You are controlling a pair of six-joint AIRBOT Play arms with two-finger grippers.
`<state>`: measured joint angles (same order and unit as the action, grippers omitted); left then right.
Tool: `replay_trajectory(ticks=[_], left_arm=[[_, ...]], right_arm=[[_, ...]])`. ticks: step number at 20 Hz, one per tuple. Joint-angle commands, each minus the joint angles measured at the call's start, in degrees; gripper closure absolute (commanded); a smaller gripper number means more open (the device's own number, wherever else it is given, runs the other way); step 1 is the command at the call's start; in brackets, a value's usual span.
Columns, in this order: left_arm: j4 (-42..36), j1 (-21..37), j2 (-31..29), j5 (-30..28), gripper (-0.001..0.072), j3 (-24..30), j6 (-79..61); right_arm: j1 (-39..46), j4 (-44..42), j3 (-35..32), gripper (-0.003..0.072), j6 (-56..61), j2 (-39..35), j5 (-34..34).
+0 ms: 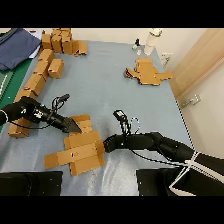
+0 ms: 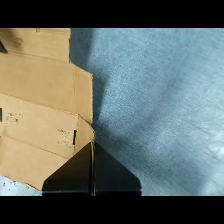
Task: Fold the box.
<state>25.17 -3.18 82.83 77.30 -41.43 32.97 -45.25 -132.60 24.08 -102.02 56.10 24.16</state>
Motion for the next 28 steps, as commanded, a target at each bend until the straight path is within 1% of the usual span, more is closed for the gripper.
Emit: replay_trajectory(ticks=[1,4,5,6,7,10,11,12,13,15,17,18,20,21,23,24,25,26,28], left_arm=[[-0.5,0.0,0.0,-0.4,0.0436,-0.1,0.0],[-0.5,0.0,0.0,-0.4,0.0441,-0.1,-0.2],[-0.5,0.0,0.0,-0.4,0.057,-0.1,-0.7],[-0.5,0.0,0.0,-0.3,0.0671,-0.1,-1.3],[-0.5,0.0,0.0,-0.3,0.0696,-0.1,-2.2],[-1.4,-0.1,0.0,0.0,0.0697,-0.1,-2.5],[-3.7,0.0,-0.1,0.8,0.0697,-0.1,-2.6],[-6.0,-0.1,-0.6,1.2,0.0698,-0.1,-3.4],[-7.0,-0.5,-1.8,0.5,0.0698,-0.3,-4.3],[-6.7,-2.5,-6.0,-2.4,0.0698,-1.8,-5.6],[-7.2,-6.0,-10.9,-4.4,0.0697,-3.5,-10.3],[-8.1,-7.8,-12.5,-6.0,0.0697,-3.9,-11.2],[-11.1,-11.0,-13.1,-8.8,0.0697,-4.0,-12.8],[-11.5,-12.4,-12.8,-10.3,0.0697,-4.0,-13.1],[-11.4,-15.4,-11.4,-13.8,0.0696,-4.0,-16.9],[-11.5,-16.9,-10.6,-15.9,0.0696,-4.0,-17.7],[-12.0,-18.5,-9.6,-17.4,0.0696,-4.2,-18.5],[-12.8,-20.0,-8.2,-17.2,0.0697,-4.7,-19.5],[-15.1,-23.1,-4.5,-15.0,0.0697,-6.8,-19.6]], right_arm=[[0.0,0.0,0.0,0.0683,0.0,0.0,0.1],[0.0,0.0,0.0,0.0683,0.0,0.0,0.1],[0.0,0.0,0.0,0.0682,0.0,0.0,0.1],[0.0,0.0,0.0,0.0682,0.0,0.0,0.1],[0.0,0.0,0.0,0.0682,0.0,0.0,0.1],[0.0,0.3,0.0,0.067,0.0,-0.1,0.1],[0.2,0.3,0.2,0.0495,0.1,-0.2,0.5],[1.3,0.3,0.4,0.0297,1.3,-0.7,1.6],[3.0,0.4,0.9,0.0285,3.0,-1.5,3.2],[8.2,1.4,2.0,0.0284,3.4,-4.9,6.7],[15.4,7.6,4.0,0.0285,6.3,-9.6,9.9],[19.6,12.8,5.3,0.0284,8.6,-12.0,11.5],[27.3,22.1,7.8,0.0272,13.4,-16.2,14.8],[30.7,23.8,8.9,0.0249,15.4,-17.7,16.5],[35.8,23.1,10.4,0.0254,16.0,-19.8,20.8],[36.7,22.7,10.5,0.0317,16.0,-20.2,22.2],[36.7,22.7,10.5,0.0427,16.0,-20.4,23.3],[36.5,22.6,10.5,0.0467,16.0,-20.3,24.2],[36.2,21.7,10.4,0.0467,16.0,-19.9,24.4]])
